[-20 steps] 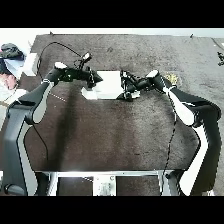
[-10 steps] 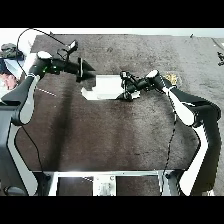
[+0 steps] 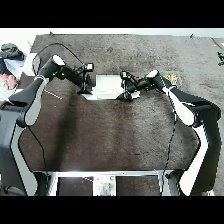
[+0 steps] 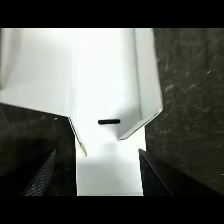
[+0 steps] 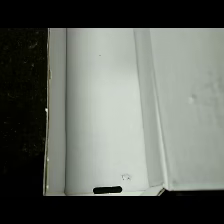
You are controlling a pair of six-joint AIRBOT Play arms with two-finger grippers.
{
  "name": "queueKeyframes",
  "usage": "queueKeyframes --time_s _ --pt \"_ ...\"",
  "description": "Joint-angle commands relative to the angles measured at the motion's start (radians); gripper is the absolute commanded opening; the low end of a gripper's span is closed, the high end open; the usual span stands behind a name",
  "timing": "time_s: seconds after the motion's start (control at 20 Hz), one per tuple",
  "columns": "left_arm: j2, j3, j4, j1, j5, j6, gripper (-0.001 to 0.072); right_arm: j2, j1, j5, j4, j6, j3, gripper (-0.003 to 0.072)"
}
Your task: Fold the box and place the chain.
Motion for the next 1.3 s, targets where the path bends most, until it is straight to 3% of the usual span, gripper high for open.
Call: queueKeyframes --time_s 0.0,0.35,0.45,0.5,1.0,1.05,1.1,1.25 --pt "-0.014 -0.018 0.097 -0.037 0.049 -0.002 0.0555 0.0 0.0 0.0 0.0 0.001 0.0 0.0466" --pt "-0.016 -0.032 0.086 -0.058 0.054 -0.003 0.0552 0.0 0.0 0.0 0.0 0.001 0.0 0.0466" --pt "-0.016 -0.032 0.085 -0.058 0.047 -0.005 0.0359 0.0 0.0 0.0 0.0 0.001 0.0 0.0466" --pt "-0.016 -0.032 0.085 -0.058 0.044 -0.005 0.0345 0.0 0.0 0.0 0.0 0.001 0.0 0.0466" --pt "-0.016 -0.032 0.014 -0.058 0.031 -0.006 0.0342 0.0 0.0 0.0 0.0 0.001 0.0 0.0466" --pt "-0.015 -0.032 0.005 -0.058 0.026 -0.004 0.0243 0.0 0.0 0.0 0.0 0.001 0.0 0.0466" --pt "-0.016 -0.032 -0.008 -0.058 0.021 -0.002 0.0053 0.0 0.0 0.0 0.0 0.001 0.0 0.0467" --pt "-0.016 -0.032 -0.017 -0.058 0.02 -0.002 0.0044 0.0 0.0 0.0 0.0 0.001 0.0 0.0466"
